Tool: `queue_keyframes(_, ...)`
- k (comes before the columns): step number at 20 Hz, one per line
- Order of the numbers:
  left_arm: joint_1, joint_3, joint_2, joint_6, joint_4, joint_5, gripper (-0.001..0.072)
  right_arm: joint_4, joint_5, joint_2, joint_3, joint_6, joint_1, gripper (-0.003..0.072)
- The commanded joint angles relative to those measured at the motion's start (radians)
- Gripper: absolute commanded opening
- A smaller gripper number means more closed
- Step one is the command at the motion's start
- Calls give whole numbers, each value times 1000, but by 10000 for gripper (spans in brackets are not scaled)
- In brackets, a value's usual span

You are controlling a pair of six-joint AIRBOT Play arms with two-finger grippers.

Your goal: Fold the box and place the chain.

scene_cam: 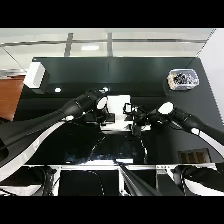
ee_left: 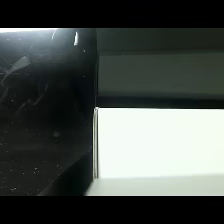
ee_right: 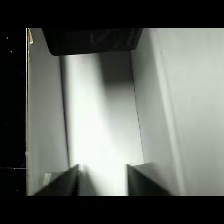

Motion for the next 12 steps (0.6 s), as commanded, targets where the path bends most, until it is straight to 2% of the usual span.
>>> queue_keyframes(1, 1, 1, 1, 2, 1, 0, 28, -9, -4, -1, 0, 5, 0, 238)
queue_keyframes(2, 1, 1, 1, 2, 1, 0, 28, -8, -6, -1, 0, 5, 0, 369)
queue_keyframes(3, 1, 1, 1, 2, 1, 0, 28, -10, -2, -1, 0, 10, 0, 376)
queue_keyframes(4, 1, 1, 1, 2, 1, 0, 29, -25, 7, 1, 0, 25, 0, 155)
queue_keyframes(5, 1, 1, 1, 2, 1, 0, 28, -51, 21, 6, 1, 49, -2, 15)
queue_keyframes(9, 2, 1, 1, 2, 1, 0, 28, -206, 107, 89, 1, 280, -62, 13)
queue_keyframes(12, 2, 1, 1, 2, 1, 0, 29, -225, 245, 220, 2, 547, -199, 12)
